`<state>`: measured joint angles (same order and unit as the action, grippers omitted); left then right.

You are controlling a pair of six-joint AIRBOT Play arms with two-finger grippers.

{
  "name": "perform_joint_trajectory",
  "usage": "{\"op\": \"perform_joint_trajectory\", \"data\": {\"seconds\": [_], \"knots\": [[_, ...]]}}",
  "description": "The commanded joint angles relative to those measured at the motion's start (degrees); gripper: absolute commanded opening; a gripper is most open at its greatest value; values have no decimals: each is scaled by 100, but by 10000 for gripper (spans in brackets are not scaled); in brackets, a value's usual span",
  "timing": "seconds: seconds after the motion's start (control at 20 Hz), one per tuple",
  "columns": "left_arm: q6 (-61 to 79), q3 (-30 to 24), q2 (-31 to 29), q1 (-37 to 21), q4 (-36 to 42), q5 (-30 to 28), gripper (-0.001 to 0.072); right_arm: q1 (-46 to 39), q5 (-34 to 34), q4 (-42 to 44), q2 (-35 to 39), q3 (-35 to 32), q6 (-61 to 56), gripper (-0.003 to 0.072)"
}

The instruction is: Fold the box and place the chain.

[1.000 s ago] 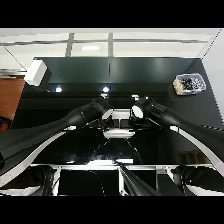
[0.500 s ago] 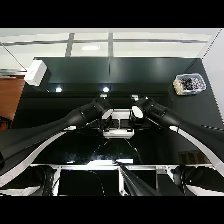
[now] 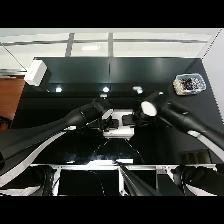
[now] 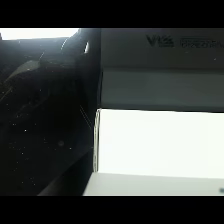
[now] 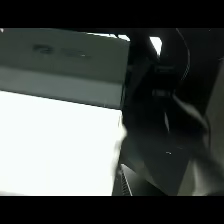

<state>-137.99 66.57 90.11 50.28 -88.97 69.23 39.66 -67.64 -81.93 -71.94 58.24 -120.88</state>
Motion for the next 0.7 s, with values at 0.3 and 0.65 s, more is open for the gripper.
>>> {"op": "perform_joint_trajectory", "data": {"seconds": [0.3,0.65], "knots": [[-4,-2,-4,-4,-13,33,30,-2164,474,-4179,1528,-269,514,269],[-4,-2,-4,-4,-15,9,30,-4649,3263,-2828,-90,-66,166,712]]}}
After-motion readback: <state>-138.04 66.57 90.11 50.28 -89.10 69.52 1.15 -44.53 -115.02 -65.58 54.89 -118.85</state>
